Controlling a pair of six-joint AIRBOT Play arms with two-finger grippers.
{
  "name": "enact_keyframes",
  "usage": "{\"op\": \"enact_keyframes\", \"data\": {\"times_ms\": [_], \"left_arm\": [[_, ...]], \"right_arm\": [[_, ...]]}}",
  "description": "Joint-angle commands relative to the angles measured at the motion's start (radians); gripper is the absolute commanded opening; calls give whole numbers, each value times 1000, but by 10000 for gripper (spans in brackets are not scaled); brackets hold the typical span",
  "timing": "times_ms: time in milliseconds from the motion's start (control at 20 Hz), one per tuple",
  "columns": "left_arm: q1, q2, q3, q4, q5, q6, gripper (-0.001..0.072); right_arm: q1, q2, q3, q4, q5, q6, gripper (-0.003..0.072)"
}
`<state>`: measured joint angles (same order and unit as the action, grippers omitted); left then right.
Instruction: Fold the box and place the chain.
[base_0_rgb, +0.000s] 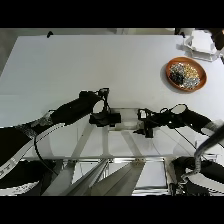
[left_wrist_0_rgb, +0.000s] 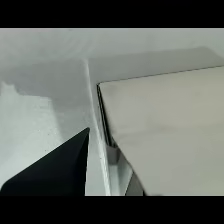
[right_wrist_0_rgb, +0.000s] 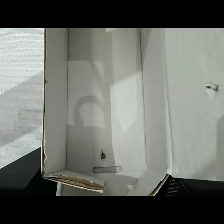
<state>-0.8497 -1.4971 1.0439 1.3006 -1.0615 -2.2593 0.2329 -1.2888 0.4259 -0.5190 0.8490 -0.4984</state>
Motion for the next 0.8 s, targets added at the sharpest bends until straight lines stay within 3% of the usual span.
{"op": "enact_keyframes", "data": {"times_ms": [0,300,400,500,750], "left_arm": [[-4,-31,0,-13,-13,-16,312],[-19,-60,0,-9,-13,-16,303],[-18,-60,0,-9,-13,-16,71],[-18,-60,0,-13,-19,-15,7],[-18,-59,0,-9,-27,-15,15]], "right_arm": [[0,1,0,0,0,0,405],[0,1,0,0,0,0,405],[0,1,0,0,0,0,405],[0,1,0,0,0,0,405],[0,1,0,0,0,0,405]]}}
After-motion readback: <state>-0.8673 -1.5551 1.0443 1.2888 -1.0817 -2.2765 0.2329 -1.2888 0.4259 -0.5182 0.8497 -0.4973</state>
